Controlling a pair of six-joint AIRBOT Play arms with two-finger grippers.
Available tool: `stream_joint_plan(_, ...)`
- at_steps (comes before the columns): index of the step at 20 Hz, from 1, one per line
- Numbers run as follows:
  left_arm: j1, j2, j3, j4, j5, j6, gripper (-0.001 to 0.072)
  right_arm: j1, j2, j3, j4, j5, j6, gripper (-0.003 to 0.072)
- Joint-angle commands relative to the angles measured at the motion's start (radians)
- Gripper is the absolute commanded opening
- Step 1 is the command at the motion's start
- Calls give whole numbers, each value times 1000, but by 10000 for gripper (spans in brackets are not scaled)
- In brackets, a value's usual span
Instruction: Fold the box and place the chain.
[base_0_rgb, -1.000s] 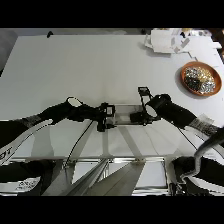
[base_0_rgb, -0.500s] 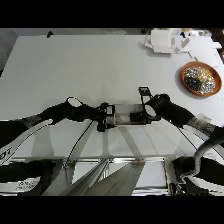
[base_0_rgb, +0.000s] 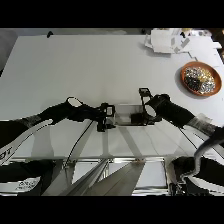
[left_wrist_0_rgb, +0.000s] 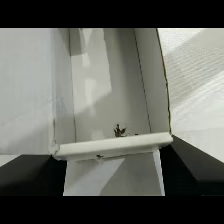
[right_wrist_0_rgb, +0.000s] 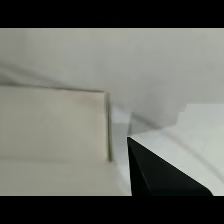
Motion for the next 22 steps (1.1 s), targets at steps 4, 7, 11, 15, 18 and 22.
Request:
stream_joint_plan(4,0,1,0,-5,5,-5,108,0,191,2,-55,85,-138,380)
stream_joint_plan(7,0,1,0,-5,5,-5,108,-23,282,9,-71,123,-188,409)
stream_joint_plan(11,0,1,0,-5,5,-5,108,-170,325,155,-71,279,-333,391)
stream_joint_plan(15,0,1,0,-5,5,-5,108,-412,312,329,-69,294,-536,131)
stream_joint_plan(18,0,1,0,-5,5,-5,108,-625,224,415,-62,240,-597,97)
stream_joint_plan(22,0,1,0,-5,4,-5,108,-828,-5,559,-58,219,-599,105)
